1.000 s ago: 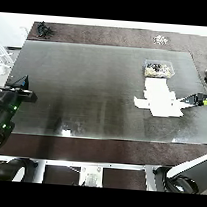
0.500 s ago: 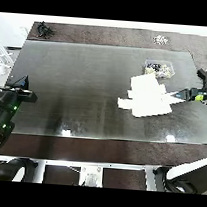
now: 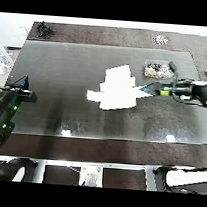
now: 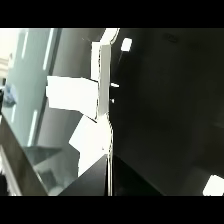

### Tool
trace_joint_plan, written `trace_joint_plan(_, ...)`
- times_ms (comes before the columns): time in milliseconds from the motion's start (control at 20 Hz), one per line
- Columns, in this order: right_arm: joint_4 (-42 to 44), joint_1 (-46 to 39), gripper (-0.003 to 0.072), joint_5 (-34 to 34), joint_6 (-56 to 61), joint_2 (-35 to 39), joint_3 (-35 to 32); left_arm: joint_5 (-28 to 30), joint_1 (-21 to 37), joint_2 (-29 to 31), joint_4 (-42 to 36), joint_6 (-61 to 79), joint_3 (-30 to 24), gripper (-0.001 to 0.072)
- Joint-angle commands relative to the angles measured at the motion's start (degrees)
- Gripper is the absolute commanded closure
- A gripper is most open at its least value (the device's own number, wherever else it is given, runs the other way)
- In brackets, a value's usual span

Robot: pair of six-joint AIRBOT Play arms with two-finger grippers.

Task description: Fold the box and place the chain.

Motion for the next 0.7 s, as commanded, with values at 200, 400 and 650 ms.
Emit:
trace_joint_plan(200,3.3,16.2,0.0678,-24.1,0.6,1.5,-4.0,0.0,0.0,0.0,0.0,0.0,0.0,0.069)
trace_joint_plan(400,3.3,16.9,0.0679,-26.8,1.7,-2.0,-4.0,0.0,0.0,0.0,0.0,0.0,0.0,0.069)
trace_joint_plan(650,3.3,16.8,0.0678,-27.9,1.7,-2.7,-3.6,0.0,0.0,0.0,0.0,0.0,0.0,0.069)
